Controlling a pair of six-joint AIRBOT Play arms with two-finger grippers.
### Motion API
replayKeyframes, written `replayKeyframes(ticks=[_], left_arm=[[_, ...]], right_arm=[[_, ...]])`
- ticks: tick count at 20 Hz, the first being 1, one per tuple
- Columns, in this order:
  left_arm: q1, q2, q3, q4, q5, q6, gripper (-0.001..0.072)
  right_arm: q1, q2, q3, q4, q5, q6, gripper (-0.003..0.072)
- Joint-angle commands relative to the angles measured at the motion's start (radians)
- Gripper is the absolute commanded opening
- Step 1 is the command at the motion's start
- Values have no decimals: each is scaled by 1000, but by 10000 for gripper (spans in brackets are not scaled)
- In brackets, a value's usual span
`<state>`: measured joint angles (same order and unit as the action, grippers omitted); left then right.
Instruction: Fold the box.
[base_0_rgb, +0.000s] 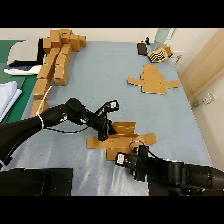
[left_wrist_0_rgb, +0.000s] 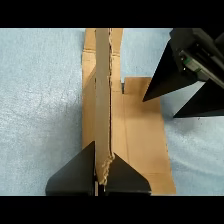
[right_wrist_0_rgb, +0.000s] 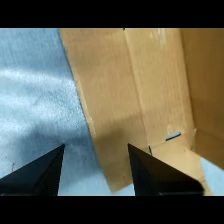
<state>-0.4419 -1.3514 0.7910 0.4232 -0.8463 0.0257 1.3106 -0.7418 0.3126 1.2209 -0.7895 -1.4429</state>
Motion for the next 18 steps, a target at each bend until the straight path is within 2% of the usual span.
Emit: replayKeyframes(ticks=[1,4,15,17,18], left_arm=[[0,1,1,0,0,0,16],[0,1,1,0,0,0,16],[0,1,1,0,0,0,16],[0,1,1,0,0,0,16],[0,1,1,0,0,0,16]], right_arm=[[5,-30,18,-128,30,52,592],[5,-29,19,-193,29,77,591],[0,-26,62,-209,31,169,593],[-8,-25,62,-233,21,168,672],[-24,-23,62,-227,21,172,673]])
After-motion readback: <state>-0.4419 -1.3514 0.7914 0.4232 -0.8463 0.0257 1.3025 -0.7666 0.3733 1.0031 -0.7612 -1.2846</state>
